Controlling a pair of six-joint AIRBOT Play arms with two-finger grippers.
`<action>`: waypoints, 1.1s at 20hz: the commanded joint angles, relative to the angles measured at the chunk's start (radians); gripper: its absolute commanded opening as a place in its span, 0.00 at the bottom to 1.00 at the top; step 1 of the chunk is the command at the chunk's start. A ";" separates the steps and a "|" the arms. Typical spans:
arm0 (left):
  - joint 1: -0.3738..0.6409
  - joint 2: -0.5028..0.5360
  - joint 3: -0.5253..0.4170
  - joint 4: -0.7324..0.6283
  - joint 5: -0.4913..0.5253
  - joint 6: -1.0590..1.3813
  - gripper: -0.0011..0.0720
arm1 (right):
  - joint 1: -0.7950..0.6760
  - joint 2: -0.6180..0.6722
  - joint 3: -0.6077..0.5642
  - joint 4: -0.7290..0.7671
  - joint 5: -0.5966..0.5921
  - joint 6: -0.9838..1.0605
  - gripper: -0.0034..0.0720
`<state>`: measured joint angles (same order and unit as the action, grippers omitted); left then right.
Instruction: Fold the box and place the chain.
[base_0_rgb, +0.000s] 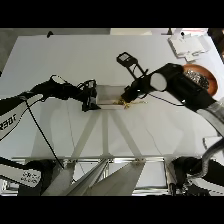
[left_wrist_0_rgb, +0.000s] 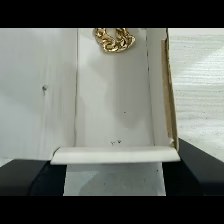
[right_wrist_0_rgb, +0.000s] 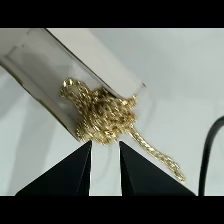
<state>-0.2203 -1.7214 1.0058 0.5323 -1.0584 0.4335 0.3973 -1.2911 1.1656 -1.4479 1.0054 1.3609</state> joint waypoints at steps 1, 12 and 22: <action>0.000 0.000 0.000 0.000 0.000 0.000 0.53 | -0.103 0.032 -0.009 0.156 0.138 -0.353 0.31; 0.000 0.000 0.000 0.000 0.000 0.000 0.53 | -0.216 -0.208 -0.212 0.437 -0.177 -1.086 0.59; 0.000 0.000 0.000 0.000 0.000 0.000 0.53 | -0.216 -0.337 -0.212 0.537 -0.240 -1.112 0.06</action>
<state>-0.2192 -1.7210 1.0061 0.5346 -1.0595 0.4339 0.1806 -1.6112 0.9565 -0.8791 0.7860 0.2123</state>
